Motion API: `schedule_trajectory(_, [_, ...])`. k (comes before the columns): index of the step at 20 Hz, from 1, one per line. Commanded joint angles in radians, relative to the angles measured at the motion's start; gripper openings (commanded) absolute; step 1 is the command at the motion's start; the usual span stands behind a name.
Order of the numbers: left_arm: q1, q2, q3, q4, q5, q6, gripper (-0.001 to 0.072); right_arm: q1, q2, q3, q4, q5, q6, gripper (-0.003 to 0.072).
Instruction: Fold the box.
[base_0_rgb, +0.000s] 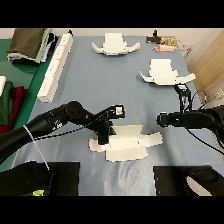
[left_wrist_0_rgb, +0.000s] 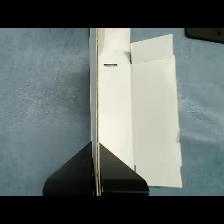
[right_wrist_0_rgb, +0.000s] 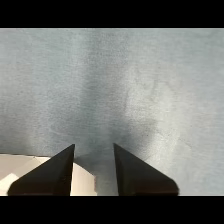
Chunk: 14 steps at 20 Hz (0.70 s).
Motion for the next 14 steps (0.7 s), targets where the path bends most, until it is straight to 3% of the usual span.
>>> schedule_trajectory(1, [0.000,-0.001,-0.003,0.009,-0.025,0.001,0.0014,0.000,0.000,0.000,0.001,-0.014,0.000,0.0384])
schedule_trajectory(4, [0.000,-0.001,-0.003,0.009,-0.014,0.001,0.0014,0.000,0.000,0.000,0.001,-0.046,0.000,0.0384])
schedule_trajectory(6, [0.000,-0.001,-0.003,0.009,-0.014,0.001,0.0014,0.000,0.000,0.000,0.001,-0.081,0.000,0.0335])
schedule_trajectory(7, [0.000,-0.001,-0.003,0.009,-0.014,0.001,0.0014,0.000,0.000,0.000,0.006,-0.102,0.000,0.0271])
schedule_trajectory(8, [0.000,-0.001,-0.003,0.008,-0.018,0.000,0.0014,0.000,0.000,0.000,0.038,-0.130,-0.002,0.0106])
schedule_trajectory(9, [0.000,-0.001,-0.003,0.008,-0.023,0.000,0.0014,0.000,0.000,0.000,0.069,-0.154,-0.021,0.0002])
schedule_trajectory(12, [0.000,-0.001,-0.003,0.008,-0.023,0.000,0.0014,0.008,0.007,0.000,0.252,-0.232,-0.150,0.0001])
schedule_trajectory(14, [0.000,-0.001,-0.003,0.008,-0.023,0.000,0.0014,0.081,0.031,-0.001,0.264,-0.284,-0.153,0.0001])
